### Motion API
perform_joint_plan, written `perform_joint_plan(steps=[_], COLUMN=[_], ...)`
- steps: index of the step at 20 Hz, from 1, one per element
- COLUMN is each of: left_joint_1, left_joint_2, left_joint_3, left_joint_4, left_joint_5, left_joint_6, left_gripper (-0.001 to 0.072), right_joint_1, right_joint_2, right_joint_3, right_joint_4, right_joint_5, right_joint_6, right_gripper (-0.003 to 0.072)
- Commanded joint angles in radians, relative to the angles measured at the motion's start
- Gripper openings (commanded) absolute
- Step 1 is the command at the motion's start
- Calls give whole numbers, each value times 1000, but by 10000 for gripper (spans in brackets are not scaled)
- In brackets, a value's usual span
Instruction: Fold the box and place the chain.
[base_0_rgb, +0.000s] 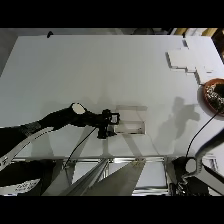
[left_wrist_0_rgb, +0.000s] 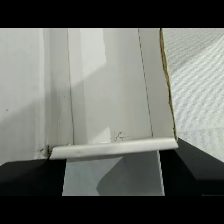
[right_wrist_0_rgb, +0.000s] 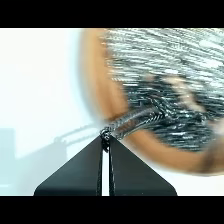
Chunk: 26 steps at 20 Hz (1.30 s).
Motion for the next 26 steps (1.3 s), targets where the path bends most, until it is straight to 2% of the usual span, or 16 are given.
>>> perform_joint_plan(steps=[1,9,13,16,20,26], left_joint_1=[0,0,0,0,0,0], left_joint_2=[1,1,1,1,1,1], left_joint_3=[0,0,0,0,0,0], left_joint_4=[0,0,0,0,1,0], left_joint_5=[0,0,0,0,0,0], left_joint_6=[0,0,0,0,0,0], left_gripper=[314,314,314,314,314,314], right_joint_1=[101,435,621,750,957,1256], right_joint_2=[147,364,428,450,449,424], right_joint_3=[0,0,0,0,-50,-230], right_joint_4=[158,249,260,329,370,366], right_joint_5=[129,341,425,462,379,60], right_joint_6=[-54,-72,-69,-69,-29,42], right_gripper=[19,19,19,19,19,20])
